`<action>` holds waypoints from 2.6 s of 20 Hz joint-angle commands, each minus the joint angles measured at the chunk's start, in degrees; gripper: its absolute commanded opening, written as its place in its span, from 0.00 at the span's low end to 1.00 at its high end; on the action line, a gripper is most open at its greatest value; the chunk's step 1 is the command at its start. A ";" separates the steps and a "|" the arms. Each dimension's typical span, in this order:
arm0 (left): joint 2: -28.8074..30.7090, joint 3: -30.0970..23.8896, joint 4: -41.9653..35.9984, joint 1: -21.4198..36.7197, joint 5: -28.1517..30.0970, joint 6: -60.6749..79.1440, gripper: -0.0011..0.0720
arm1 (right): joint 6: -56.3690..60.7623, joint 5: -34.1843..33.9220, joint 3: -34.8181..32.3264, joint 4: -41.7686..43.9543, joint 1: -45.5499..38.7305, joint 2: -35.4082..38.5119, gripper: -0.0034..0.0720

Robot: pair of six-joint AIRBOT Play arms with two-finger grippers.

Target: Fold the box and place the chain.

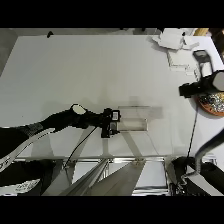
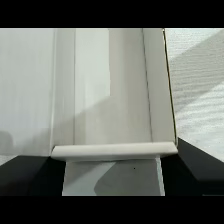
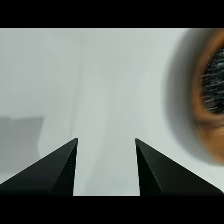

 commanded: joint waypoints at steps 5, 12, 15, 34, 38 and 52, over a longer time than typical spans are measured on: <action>-0.02 0.00 0.00 0.00 0.02 0.00 0.30 | -2.43 -15.28 0.44 -1.29 -23.26 -9.25 0.34; -0.02 0.00 0.00 0.00 0.02 0.00 0.30 | -4.83 -20.28 0.44 1.92 -26.99 -22.21 0.34; -0.02 0.00 -0.02 0.00 0.02 0.00 0.30 | -6.75 -22.43 0.44 4.61 -26.97 -23.69 0.34; -0.02 0.00 0.00 0.00 0.00 0.00 0.30 | -14.34 -9.73 0.44 12.11 -26.21 -8.94 0.07; -0.02 0.00 0.00 0.00 0.00 0.00 0.30 | -20.50 -2.25 0.44 22.47 -21.94 2.67 0.07; -0.02 0.00 0.00 0.00 0.00 0.00 0.30 | -26.73 14.91 0.31 38.64 13.46 23.58 0.07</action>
